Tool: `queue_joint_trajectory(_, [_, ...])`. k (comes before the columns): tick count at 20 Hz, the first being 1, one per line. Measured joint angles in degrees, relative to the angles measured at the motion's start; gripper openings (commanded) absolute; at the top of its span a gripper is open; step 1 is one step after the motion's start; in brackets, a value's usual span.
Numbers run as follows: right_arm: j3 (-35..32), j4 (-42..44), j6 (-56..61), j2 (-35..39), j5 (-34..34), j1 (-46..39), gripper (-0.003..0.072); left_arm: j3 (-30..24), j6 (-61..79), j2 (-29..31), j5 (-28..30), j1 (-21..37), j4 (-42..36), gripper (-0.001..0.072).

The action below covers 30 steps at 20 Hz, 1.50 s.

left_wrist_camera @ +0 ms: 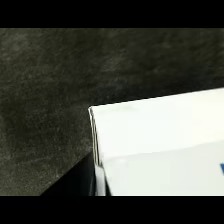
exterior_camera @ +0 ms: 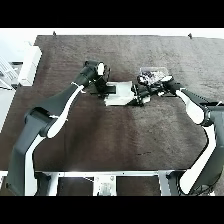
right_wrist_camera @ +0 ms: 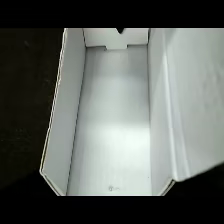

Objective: Fold the box and place the chain.

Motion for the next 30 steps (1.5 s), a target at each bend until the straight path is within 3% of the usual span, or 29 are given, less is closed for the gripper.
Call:
queue_joint_trajectory(5, [0.00, -0.28, -0.02, 0.00, -0.17, -0.02, 0.0587, 0.09, 1.16, 0.04, -0.02, -0.02, -0.13, 0.0024])
queue_joint_trajectory(6, [0.00, -0.37, -0.02, 0.00, -0.20, -0.02, 0.0587, 0.09, 1.25, 0.04, -0.04, -0.02, -0.20, 0.0083])
queue_joint_trajectory(7, [0.00, -0.55, -0.20, 0.00, -0.31, -0.02, 0.0587, 0.11, 1.62, 0.04, -0.11, -0.02, -0.37, 0.0321])
queue_joint_trajectory(8, [-0.02, -1.66, -0.26, -0.04, -0.85, 0.00, 0.0587, 0.17, 1.70, 0.24, -0.42, -0.04, -1.31, 0.0507])
queue_joint_trajectory(9, [-0.02, -1.31, -0.17, -0.09, -0.79, -0.17, 0.0587, 0.17, 1.68, 0.33, -0.39, -0.13, -0.81, 0.0469])
queue_joint_trajectory(12, [-0.02, -0.92, -0.17, -0.07, -0.70, -0.09, 0.0587, 0.17, 1.68, 0.17, -0.46, -0.13, -0.79, 0.0475])
queue_joint_trajectory(14, [-0.02, -0.76, -0.17, -0.07, -0.61, -0.09, 0.0587, 0.15, 1.84, 0.11, -0.66, -0.11, -0.76, 0.0647])
queue_joint_trajectory(15, [-0.02, -0.68, -0.17, -0.07, -0.59, -0.09, 0.0587, 0.17, 2.25, 0.17, -0.87, -0.09, -0.79, 0.0667])
queue_joint_trajectory(23, [-0.02, -0.48, -0.09, -0.07, -0.37, -0.04, 0.0587, -0.17, 4.44, 1.25, -1.64, -0.02, 1.11, 0.0665])
queue_joint_trajectory(26, [-0.02, -0.46, -0.07, -0.07, -0.37, -0.04, 0.0587, -0.31, 4.26, 1.03, -1.75, 0.00, 1.66, 0.0526])
queue_joint_trajectory(30, [-0.02, -0.46, -0.07, -0.07, -0.37, -0.02, 0.0587, -0.35, 3.69, 0.83, -1.20, -0.02, 1.73, 0.0527])
